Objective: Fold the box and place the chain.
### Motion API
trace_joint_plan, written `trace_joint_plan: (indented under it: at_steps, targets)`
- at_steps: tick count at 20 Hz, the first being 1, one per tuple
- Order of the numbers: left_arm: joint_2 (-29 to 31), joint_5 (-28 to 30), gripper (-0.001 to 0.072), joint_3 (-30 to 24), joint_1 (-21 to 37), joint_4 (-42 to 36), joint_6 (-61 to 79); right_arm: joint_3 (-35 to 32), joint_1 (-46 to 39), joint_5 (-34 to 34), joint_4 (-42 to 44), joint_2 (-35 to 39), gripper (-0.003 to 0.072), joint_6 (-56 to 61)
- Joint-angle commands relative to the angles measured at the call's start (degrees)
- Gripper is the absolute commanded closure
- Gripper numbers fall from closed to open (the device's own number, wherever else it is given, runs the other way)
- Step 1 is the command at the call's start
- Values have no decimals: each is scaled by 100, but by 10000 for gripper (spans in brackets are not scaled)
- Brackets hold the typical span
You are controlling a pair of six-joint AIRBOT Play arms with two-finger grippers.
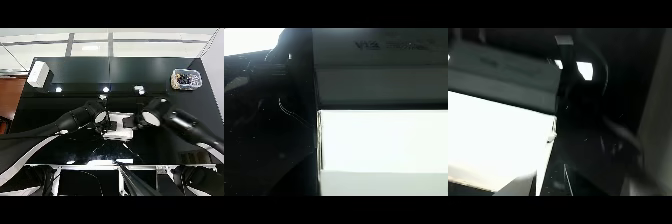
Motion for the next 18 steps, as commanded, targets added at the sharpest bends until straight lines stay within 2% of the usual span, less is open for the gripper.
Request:
trace_joint_plan:
  at_steps: [1,3,5,10,12,13,14,15,18]
  targets:
    - [-2,13,687,2,0,0,-4,39,-70,278,-1224,750,475,-122]
    - [-2,20,687,2,0,0,-4,35,-385,719,-2629,922,476,-273]
    - [-2,37,687,2,0,-2,-4,-37,-1137,546,-3423,922,477,-431]
    - [-2,35,687,7,0,-28,-4,-140,-4118,-1904,-3005,531,477,-643]
    - [-2,26,686,9,0,-20,-4,-48,-4881,-2358,-2780,122,475,-636]
    - [-2,31,686,9,0,-24,-4,101,-5143,-2450,-2577,-129,433,-638]
    - [-2,33,687,13,0,-24,-4,321,-5353,-2538,-2321,-442,112,-640]
    - [0,35,686,13,2,-22,-4,601,-5515,-2594,-2041,-791,3,-800]
    - [0,2,687,13,0,-24,-4,1580,-5659,-2699,-1134,-1818,3,-1768]
